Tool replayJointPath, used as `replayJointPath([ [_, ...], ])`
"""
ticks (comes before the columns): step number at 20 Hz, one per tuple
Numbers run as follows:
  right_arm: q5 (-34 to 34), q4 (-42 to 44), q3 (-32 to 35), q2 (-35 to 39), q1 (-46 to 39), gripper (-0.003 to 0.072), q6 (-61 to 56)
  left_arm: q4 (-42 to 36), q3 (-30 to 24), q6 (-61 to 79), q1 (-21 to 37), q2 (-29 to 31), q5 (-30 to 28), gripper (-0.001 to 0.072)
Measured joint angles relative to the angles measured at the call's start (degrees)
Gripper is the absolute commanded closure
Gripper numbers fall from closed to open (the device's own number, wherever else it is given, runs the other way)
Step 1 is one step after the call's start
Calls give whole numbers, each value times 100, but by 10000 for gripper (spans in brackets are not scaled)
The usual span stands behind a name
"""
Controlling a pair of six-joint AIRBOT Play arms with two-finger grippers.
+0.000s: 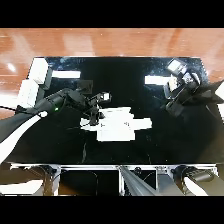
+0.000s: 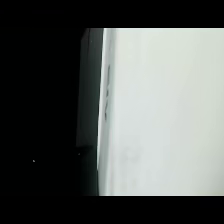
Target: Fold the box and place the chain.
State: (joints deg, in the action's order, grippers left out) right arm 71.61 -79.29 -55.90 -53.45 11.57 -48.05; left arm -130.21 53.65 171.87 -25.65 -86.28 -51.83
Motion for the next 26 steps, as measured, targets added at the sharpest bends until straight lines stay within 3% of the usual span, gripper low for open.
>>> replayJointPath([
  [7, -247, 933, 1550, 0, 573, -33, 1263, 514, -15, -7, -87, 39, 658, 687],
  [11, -1296, 1086, 2164, -83, 1080, -32, 2306, 619, -15, -4, -129, 42, 761, 686],
  [18, -2680, 1386, 2415, -791, 1397, -31, 3764, 671, -15, -2, -144, 42, 787, 685],
  [25, -3093, 1993, 2441, -1198, 1784, -28, 4581, 678, -15, 0, -144, 42, 743, 685],
  [26, -3128, 2079, 2441, -1226, 1827, 26, 4647, 678, -15, 0, -144, 42, 739, 685],
])
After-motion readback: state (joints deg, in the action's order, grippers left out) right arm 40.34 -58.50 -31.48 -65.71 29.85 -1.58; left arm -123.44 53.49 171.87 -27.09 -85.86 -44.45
